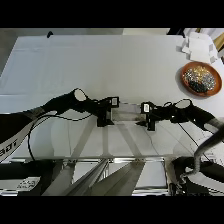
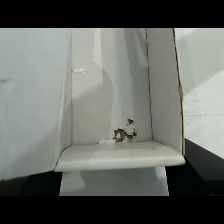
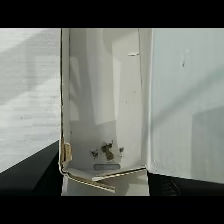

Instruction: Fold the box and place the chain.

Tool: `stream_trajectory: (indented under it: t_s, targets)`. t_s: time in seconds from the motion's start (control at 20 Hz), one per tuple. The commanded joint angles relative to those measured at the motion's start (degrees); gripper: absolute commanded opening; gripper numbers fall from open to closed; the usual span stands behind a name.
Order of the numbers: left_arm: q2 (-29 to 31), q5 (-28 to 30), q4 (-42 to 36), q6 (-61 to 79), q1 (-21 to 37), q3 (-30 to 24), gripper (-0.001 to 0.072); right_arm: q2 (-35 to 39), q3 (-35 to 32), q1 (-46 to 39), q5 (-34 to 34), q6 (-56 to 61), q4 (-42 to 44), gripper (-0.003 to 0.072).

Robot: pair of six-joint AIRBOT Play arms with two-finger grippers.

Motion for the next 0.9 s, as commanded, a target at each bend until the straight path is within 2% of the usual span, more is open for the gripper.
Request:
stream_trajectory:
  t_s: [0.0,0.2,0.85]
  targets:
    - [2.9,0.4,-2.5,7.7,1.3,-2.9,0.0695,0.0,0.0,0.0,0.0,0.1,0.0,0.0403]
    - [3.2,0.9,-6.2,10.6,1.6,-5.3,0.0701,0.0,0.0,0.0,0.0,0.2,0.0,0.0403]
    - [2.9,0.4,-12.8,13.4,1.1,-5.5,0.0703,0.0,0.0,0.0,0.0,0.1,0.0,0.0403]
